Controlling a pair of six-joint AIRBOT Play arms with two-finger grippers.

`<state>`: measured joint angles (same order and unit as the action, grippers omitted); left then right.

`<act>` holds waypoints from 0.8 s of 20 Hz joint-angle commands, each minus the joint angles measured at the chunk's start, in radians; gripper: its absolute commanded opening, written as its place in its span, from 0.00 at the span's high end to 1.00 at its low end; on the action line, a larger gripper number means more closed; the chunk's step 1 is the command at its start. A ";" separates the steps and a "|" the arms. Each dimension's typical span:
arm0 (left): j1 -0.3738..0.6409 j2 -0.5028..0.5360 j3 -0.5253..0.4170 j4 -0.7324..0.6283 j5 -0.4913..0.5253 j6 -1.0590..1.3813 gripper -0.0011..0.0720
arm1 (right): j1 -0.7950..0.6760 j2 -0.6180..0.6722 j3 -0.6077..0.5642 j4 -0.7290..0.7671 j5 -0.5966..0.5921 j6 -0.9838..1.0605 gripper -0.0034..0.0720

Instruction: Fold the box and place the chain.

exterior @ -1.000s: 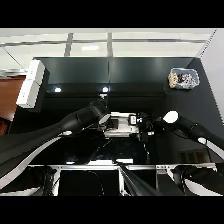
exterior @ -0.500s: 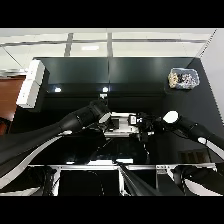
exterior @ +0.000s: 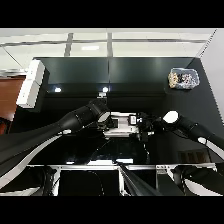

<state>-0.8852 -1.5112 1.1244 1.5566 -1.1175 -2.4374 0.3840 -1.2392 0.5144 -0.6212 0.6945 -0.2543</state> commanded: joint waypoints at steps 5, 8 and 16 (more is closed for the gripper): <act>0.001 0.000 0.001 -0.007 0.006 0.000 0.95 | 0.001 0.000 0.000 0.020 0.035 0.004 0.84; 0.001 0.000 0.001 -0.006 0.005 0.000 0.95 | 0.000 0.009 0.004 0.009 0.032 0.095 0.01; 0.001 0.003 0.001 -0.006 0.004 0.000 0.95 | -0.089 0.209 0.010 -0.203 0.157 0.167 0.02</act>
